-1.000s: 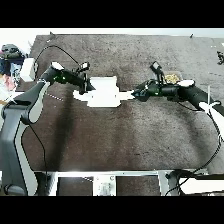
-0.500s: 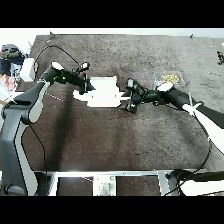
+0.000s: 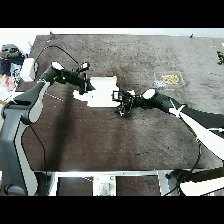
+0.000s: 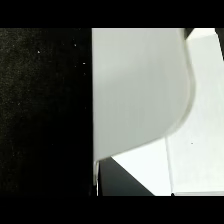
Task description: Fold the box and place the chain.
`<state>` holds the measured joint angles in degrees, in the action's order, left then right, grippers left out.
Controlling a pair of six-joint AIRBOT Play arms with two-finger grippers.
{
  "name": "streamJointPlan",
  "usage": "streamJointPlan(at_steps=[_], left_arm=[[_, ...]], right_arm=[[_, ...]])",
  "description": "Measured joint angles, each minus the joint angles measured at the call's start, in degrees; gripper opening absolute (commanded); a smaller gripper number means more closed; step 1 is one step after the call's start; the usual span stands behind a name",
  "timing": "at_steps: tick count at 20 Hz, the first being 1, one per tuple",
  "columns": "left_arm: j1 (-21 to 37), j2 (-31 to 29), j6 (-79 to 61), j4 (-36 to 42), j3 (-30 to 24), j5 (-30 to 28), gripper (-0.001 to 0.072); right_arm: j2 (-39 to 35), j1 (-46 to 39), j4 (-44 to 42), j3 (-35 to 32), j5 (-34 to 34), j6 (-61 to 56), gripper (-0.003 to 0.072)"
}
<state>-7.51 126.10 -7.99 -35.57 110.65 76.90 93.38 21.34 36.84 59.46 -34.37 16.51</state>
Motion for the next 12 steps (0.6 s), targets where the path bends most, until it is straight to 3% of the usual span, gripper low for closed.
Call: streamJointPlan(at_steps=[6, 12], left_arm=[[0.0, 0.0, 0.0, 0.0, 0.0, 0.0, 0.0011], [0.0, 0.0, 0.0, 0.0, 0.0, 0.0, 0.0012]], right_arm=[[0.2, 0.4, -3.0, 0.3, 6.3, 0.1, 0.0622], [-0.8, -1.7, -3.8, 2.8, 4.8, 0.2, 0.0624]])
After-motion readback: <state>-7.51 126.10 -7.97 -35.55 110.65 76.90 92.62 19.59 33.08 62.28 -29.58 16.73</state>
